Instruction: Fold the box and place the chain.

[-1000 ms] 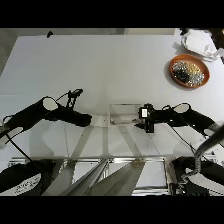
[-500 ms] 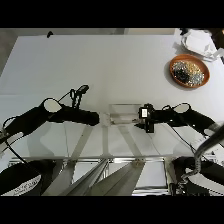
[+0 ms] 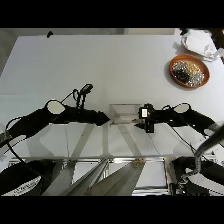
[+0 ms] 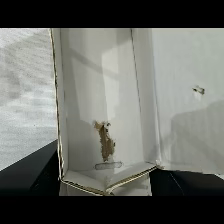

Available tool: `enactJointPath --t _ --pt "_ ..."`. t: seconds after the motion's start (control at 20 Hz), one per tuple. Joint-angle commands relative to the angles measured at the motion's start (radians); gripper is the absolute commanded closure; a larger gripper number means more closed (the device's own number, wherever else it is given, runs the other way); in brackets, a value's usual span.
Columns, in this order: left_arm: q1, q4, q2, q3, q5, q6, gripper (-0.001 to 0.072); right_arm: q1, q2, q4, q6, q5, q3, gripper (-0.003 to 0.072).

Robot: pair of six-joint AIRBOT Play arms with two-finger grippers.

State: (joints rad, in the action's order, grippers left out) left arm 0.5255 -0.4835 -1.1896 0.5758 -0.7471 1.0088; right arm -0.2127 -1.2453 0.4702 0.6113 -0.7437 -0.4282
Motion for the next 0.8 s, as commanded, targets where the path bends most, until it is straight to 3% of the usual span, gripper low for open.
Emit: enactJointPath --t 0.0,0.4,0.75 --pt "0.013 0.023 0.000 0.005 0.018 -0.003 0.0316 0.000 0.001 0.000 0.000 0.000 0.000 0.0250" --pt "0.078 0.006 -0.063 0.055 0.018 0.016 0.0314 0.000 0.001 0.000 0.000 0.000 0.000 0.0250" --pt "0.101 -0.230 -0.093 0.149 0.027 0.297 0.0320 0.000 0.001 0.000 0.000 0.000 0.000 0.0250"
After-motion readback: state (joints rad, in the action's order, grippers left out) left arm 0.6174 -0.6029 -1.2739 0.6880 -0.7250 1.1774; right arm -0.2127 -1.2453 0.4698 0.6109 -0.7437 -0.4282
